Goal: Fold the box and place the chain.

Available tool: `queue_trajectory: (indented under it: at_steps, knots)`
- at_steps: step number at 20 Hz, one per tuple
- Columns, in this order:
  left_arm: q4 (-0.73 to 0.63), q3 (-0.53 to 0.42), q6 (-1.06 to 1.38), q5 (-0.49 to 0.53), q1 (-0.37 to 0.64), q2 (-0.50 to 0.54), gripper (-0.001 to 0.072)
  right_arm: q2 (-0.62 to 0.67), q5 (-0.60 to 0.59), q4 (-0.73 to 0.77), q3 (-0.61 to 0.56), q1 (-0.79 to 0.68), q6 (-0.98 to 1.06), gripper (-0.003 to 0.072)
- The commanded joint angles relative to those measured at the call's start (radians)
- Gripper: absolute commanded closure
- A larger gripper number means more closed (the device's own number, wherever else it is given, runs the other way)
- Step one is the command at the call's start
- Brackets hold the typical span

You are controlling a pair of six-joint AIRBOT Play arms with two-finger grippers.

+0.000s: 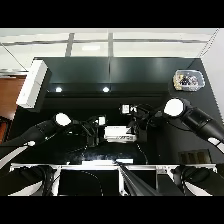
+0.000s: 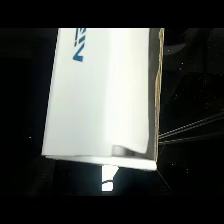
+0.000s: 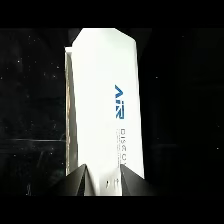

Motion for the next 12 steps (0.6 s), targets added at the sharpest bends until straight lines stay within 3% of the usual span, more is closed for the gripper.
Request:
queue_trajectory:
  at_steps: [1,5,12]
  knots:
    - [0.000,0.000,0.000,0.001,0.000,0.001,0.0415,-0.011,-0.009,-0.008,-0.008,0.019,0.000,0.0444]
    - [0.000,0.000,0.000,0.001,0.000,0.001,0.0415,-0.011,-0.068,-0.005,-0.011,0.027,0.000,0.0444]
    - [0.000,0.000,0.000,0.001,0.000,0.001,0.0415,-0.011,-0.042,-0.006,-0.027,0.027,0.000,0.0444]
